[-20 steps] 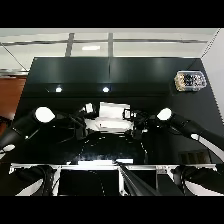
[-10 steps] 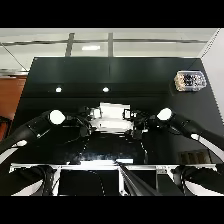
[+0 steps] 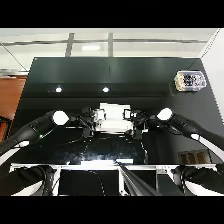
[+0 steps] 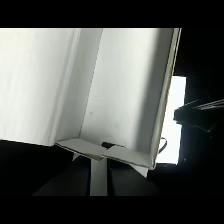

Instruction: Fold the box and place the chain.

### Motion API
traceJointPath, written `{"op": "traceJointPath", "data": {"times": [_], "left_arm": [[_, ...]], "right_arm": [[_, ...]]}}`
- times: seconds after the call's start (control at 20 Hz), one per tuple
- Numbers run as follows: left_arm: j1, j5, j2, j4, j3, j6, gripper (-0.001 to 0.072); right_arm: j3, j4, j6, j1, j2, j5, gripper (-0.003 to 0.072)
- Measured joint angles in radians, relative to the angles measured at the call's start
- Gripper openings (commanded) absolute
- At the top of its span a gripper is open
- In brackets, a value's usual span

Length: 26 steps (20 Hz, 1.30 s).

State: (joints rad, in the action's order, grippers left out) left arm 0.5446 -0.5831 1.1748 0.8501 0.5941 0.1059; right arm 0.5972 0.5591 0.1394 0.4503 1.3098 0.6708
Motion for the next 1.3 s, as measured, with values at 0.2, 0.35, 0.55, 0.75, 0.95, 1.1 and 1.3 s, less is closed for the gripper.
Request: {"op": "traceJointPath", "data": {"times": [0.2, 0.35, 0.55, 0.75, 0.95, 1.1, 1.3], "left_arm": [[0.002, -0.005, 0.023, -0.105, 0.001, 0.009, 0.0123], [0.002, -0.003, 0.055, -0.171, 0.001, 0.014, 0.0123], [0.002, 0.001, 0.08, -0.212, 0.001, 0.014, 0.0123], [0.002, 0.0, 0.087, -0.226, 0.001, 0.014, 0.0472], [0.002, 0.0, 0.087, -0.231, 0.002, 0.012, 0.0306], [-0.001, -0.024, 0.083, -0.227, 0.01, 0.018, 0.0025], [-0.063, -0.111, 0.005, -0.11, 0.041, 0.14, 0.0024]], "right_arm": [[0.0, 0.001, 0.0, 0.0, -0.001, -0.001, 0.0476], [0.0, 0.001, 0.0, 0.0, 0.0, -0.001, 0.0476], [0.0, 0.001, 0.0, 0.0, 0.0, -0.001, 0.0476], [0.0, 0.0, 0.0, 0.0, 0.0, -0.001, 0.0476], [-0.001, -0.002, -0.002, 0.0, -0.001, -0.001, 0.0476], [0.0, -0.002, -0.002, 0.0, -0.001, -0.001, 0.0476], [-0.001, -0.002, -0.002, 0.0, -0.001, -0.002, 0.0476]]}}
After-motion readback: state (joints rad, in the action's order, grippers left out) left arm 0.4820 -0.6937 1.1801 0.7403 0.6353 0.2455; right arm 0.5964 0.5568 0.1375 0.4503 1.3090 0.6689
